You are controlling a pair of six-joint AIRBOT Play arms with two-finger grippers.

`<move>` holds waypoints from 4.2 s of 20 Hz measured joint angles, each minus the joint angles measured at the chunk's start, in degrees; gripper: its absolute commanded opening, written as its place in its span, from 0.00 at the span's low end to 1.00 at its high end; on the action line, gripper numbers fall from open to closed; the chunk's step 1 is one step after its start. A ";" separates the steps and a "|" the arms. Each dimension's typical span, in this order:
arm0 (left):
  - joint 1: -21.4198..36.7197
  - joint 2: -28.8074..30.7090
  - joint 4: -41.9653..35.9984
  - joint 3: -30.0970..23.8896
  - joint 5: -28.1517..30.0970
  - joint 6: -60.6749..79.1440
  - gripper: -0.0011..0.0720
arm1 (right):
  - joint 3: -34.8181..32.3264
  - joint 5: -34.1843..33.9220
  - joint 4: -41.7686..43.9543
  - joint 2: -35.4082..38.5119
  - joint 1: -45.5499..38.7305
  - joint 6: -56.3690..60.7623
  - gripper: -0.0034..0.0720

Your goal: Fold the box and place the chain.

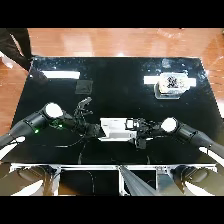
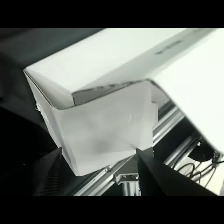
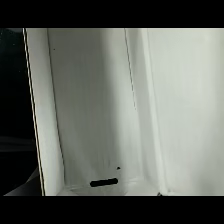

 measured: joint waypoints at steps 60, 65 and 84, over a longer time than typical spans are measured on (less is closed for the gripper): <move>-24.92 -4.11 41.11 12.57 5.75 -59.06 0.64 | 0.00 0.00 -0.02 0.02 0.00 0.00 0.15; -24.92 -4.92 41.68 12.68 5.33 -60.52 0.63 | 0.00 0.00 -0.02 0.00 0.00 0.00 0.15; -25.20 -12.52 42.80 17.92 1.01 -63.63 0.44 | 0.00 -0.63 -0.26 0.00 1.38 -0.04 0.15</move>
